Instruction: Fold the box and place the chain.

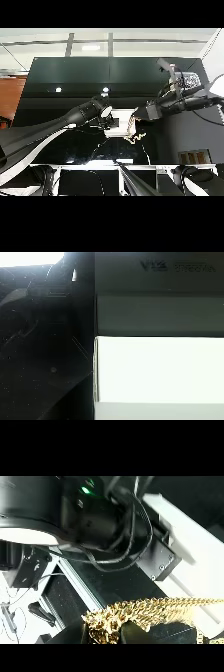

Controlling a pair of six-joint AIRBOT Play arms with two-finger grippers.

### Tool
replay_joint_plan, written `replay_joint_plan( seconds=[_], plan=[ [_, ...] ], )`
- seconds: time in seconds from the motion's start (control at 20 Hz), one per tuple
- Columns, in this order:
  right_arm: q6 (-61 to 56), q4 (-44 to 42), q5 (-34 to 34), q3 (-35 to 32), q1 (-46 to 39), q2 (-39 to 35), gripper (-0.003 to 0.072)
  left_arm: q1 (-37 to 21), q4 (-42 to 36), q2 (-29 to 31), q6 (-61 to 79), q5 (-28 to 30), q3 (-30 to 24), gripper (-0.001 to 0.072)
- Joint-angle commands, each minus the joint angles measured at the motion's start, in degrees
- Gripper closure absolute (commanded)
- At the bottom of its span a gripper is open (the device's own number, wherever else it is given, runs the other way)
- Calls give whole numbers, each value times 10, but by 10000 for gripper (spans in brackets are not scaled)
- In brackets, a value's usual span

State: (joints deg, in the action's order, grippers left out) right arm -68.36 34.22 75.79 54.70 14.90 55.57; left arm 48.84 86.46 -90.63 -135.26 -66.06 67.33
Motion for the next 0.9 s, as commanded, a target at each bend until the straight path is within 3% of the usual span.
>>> replay_joint_plan(
  seconds=[0.0,0.4,0.65,0.75,0.85],
  plan=[
    [1,-5,-39,-43,14,2,676,0,0,0,0,0,0,678],
    [0,6,-150,-89,27,29,671,0,0,0,0,0,0,678],
    [0,20,-153,-96,25,52,670,0,0,0,0,0,0,678],
    [2,23,-111,-88,7,52,670,0,0,0,0,0,0,678],
    [27,25,-27,-58,-25,52,670,0,0,0,0,0,0,678]
  ],
)
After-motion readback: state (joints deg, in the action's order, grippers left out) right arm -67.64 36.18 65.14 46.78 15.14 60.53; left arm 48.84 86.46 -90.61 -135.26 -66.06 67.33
